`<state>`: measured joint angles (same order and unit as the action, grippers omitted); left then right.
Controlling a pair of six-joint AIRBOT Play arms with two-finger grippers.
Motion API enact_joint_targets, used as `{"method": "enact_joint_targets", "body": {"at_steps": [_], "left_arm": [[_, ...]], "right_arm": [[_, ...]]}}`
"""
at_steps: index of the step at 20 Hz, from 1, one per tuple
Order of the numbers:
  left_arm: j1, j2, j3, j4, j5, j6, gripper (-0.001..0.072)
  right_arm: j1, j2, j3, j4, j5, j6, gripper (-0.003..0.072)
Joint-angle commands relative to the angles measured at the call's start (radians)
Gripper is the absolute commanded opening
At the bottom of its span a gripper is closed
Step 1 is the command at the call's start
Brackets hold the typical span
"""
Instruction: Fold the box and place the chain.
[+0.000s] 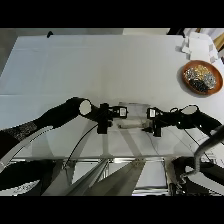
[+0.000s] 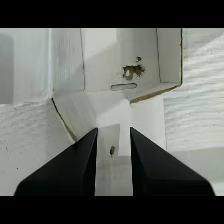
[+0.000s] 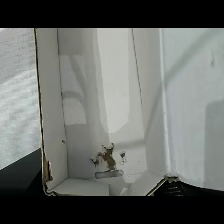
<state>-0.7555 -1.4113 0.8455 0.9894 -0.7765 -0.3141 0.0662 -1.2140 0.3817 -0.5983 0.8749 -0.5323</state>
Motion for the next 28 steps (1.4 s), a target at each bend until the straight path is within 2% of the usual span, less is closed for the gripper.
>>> {"method": "enact_joint_targets", "body": {"at_steps": [1, 13, 14, 15, 16, 19, 25, 27, 28], "left_arm": [[-0.003, -0.001, 0.000, -0.017, 0.000, 0.001, 0.0217], [-0.041, -0.001, 0.000, -0.040, -0.005, 0.004, 0.0196], [-0.047, -0.001, 0.000, -0.039, -0.006, 0.004, 0.0164], [-0.053, -0.001, 0.000, -0.039, -0.006, 0.004, 0.0094], [-0.058, -0.001, 0.000, -0.039, -0.006, 0.004, 0.0079], [-0.063, 0.000, 0.000, -0.035, -0.024, 0.001, 0.0079], [-0.020, 0.000, 0.000, 0.058, -0.187, -0.005, 0.0079], [0.000, 0.000, 0.000, 0.073, -0.181, -0.004, 0.0089], [0.008, 0.000, 0.000, 0.074, -0.166, -0.004, 0.0119]], "right_arm": [[0.000, 0.000, 0.000, 0.000, 0.000, 0.000, 0.0294], [0.000, 0.000, 0.000, 0.000, 0.000, 0.000, 0.0294], [0.000, 0.000, 0.000, 0.000, 0.000, 0.000, 0.0294], [0.000, 0.000, 0.000, 0.000, 0.000, 0.000, 0.0294], [0.000, 0.000, 0.000, 0.000, 0.000, 0.000, 0.0294], [0.000, 0.000, 0.000, 0.000, 0.000, 0.000, 0.0294], [0.000, 0.000, 0.000, 0.000, 0.000, 0.000, 0.0294], [0.000, 0.000, 0.000, 0.000, 0.000, 0.000, 0.0294], [0.000, 0.000, 0.000, 0.000, 0.000, 0.000, 0.0294]]}}
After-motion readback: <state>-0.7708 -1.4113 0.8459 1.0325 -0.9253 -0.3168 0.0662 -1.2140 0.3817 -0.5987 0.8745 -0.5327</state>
